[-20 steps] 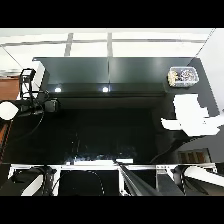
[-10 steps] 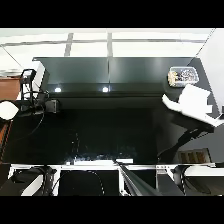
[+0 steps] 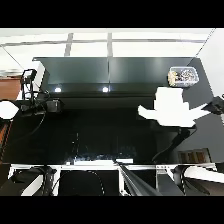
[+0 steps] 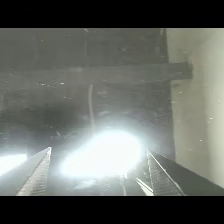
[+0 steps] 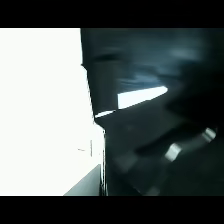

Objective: Fold the box and place the chain.

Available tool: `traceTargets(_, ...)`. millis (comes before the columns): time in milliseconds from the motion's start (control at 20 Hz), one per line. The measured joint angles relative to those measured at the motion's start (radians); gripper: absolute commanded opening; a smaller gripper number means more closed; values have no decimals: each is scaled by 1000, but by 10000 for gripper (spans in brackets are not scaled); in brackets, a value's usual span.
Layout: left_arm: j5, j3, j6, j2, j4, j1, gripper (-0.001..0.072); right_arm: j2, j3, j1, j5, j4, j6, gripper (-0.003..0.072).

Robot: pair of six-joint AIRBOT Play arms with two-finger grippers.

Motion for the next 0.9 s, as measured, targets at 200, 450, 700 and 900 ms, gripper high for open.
traceTargets(200,-15,0,33,-30,-85,-3,708,162,-277,120,-85,270,-122,15)
traceTargets(450,-9,0,177,-135,-315,-5,709,360,-624,378,-304,626,-328,15)
traceTargets(700,44,31,348,-303,-500,-45,709,420,-750,685,-564,829,-453,15)
traceTargets(900,19,91,512,-466,-676,-60,709,431,-772,819,-671,872,-479,16)
